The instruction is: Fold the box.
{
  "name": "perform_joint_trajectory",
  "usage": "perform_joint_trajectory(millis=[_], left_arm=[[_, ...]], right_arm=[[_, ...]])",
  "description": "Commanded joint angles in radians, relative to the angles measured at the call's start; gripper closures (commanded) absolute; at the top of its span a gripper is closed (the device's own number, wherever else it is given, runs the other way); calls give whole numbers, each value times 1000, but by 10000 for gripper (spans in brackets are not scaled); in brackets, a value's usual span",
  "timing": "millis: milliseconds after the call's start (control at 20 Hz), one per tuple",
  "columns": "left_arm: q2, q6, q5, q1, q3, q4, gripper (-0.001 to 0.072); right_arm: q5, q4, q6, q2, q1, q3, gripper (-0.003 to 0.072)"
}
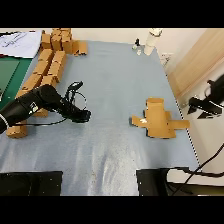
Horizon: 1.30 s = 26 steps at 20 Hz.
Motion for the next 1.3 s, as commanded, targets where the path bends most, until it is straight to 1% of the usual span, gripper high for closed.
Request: perform_joint_trajectory(millis=[0,50,100,150,200,300,450,600,750,800,850,950,1000,1050,1100,1200,1250], left_arm=[[0,0,-12,0,0,-30,695],[0,1,-21,0,0,-40,694],[0,1,-28,0,0,-43,509],[0,1,-30,0,0,-45,170],[0,0,-29,1,0,-49,121],[0,0,-33,0,0,-72,120],[0,0,-36,0,0,-93,120],[0,0,-35,0,0,-109,119],[0,1,-36,0,0,-137,119],[0,4,-37,0,0,-158,120],[0,5,-39,0,0,-175,120],[0,15,-50,0,0,-207,120],[0,29,-58,0,0,-224,120],[0,40,-68,1,0,-248,120],[0,65,-75,3,0,-279,120],[0,138,-115,18,9,-340,120],[0,144,-140,32,21,-341,120]], right_arm=[[18,154,-175,-63,-173,-2,144],[18,152,-190,-87,-189,-2,117],[18,154,-195,-110,-199,-2,117],[25,159,-214,-128,-203,-2,117],[38,160,-235,-147,-203,-2,117],[52,185,-276,-192,-203,-2,117],[42,240,-285,-276,-202,-2,117],[0,395,-381,-314,-201,-2,118],[-62,489,-433,-316,-201,-2,122],[-88,499,-432,-319,-201,-4,166],[-109,507,-432,-319,-199,-8,302],[-145,525,-428,-319,-185,-8,446],[-165,555,-428,-319,-171,-8,570],[-183,596,-428,-319,-152,-8,606],[-196,656,-427,-317,-123,-8,680],[-183,784,-425,-296,-41,-23,682],[-152,826,-428,-277,13,-37,682]])
